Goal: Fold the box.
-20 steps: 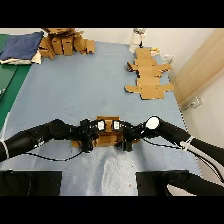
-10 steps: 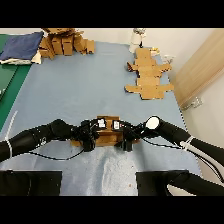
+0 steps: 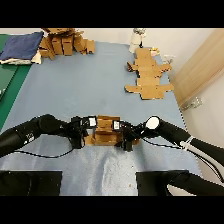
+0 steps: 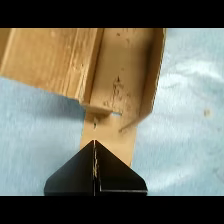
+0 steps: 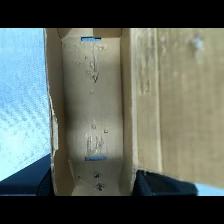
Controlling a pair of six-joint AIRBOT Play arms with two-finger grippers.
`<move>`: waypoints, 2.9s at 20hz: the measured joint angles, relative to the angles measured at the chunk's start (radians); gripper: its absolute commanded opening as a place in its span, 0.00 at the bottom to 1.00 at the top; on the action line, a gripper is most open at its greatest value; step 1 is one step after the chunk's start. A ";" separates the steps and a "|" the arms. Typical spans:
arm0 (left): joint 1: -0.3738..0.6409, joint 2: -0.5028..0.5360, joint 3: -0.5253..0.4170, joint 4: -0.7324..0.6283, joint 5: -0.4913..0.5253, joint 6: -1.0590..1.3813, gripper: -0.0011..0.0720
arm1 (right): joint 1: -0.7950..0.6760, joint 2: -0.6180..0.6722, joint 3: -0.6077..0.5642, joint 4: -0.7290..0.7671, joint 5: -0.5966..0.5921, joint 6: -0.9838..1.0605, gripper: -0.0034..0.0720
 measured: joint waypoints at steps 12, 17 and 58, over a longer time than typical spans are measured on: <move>-0.114 -0.018 0.004 0.051 0.045 -0.022 0.31 | 0.000 0.000 0.000 -0.002 0.003 0.000 0.69; -0.121 -0.025 0.027 -0.005 0.057 -0.023 0.31 | 0.000 0.000 0.000 -0.002 0.004 0.000 0.69; -0.157 0.179 0.061 0.166 -0.023 -0.384 0.50 | 0.000 -0.001 0.000 -0.001 0.004 0.001 0.69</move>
